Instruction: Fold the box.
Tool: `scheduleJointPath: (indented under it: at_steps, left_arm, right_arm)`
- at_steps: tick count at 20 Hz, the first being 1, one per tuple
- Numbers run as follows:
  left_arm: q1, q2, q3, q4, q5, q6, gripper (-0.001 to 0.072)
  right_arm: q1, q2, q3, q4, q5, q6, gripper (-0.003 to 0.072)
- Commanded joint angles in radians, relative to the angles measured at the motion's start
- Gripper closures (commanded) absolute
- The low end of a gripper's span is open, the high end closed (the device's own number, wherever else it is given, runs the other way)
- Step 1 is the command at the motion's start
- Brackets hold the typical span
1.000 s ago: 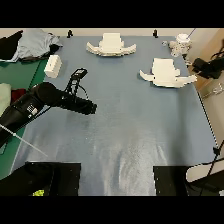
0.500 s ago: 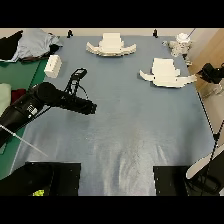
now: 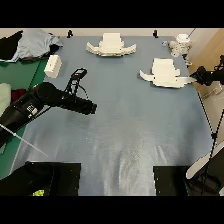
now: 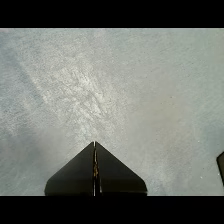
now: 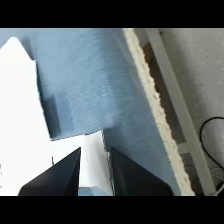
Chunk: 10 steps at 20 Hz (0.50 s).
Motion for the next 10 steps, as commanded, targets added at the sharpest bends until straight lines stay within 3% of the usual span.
scheduleJointPath:
  at_steps: [1,3,7,10]
  left_arm:
    - [-0.001,0.0,0.0,0.0,0.0,0.0,0.0696]
    - [-0.001,0.0,0.0,0.0,0.0,0.0,0.0696]
    - [0.0,0.0,0.0,0.0,0.001,0.0,0.0696]
    - [-0.001,0.0,0.0,0.0,0.0,0.0,0.0696]
  right_arm:
    - [0.009,-0.002,0.003,0.026,0.081,-0.046,0.0543]
    - [0.014,0.003,0.004,0.054,0.122,-0.077,0.0681]
    - [0.024,0.035,0.0,0.132,0.233,-0.089,0.0686]
    - [0.056,0.115,-0.075,0.131,0.26,-0.103,0.0687]
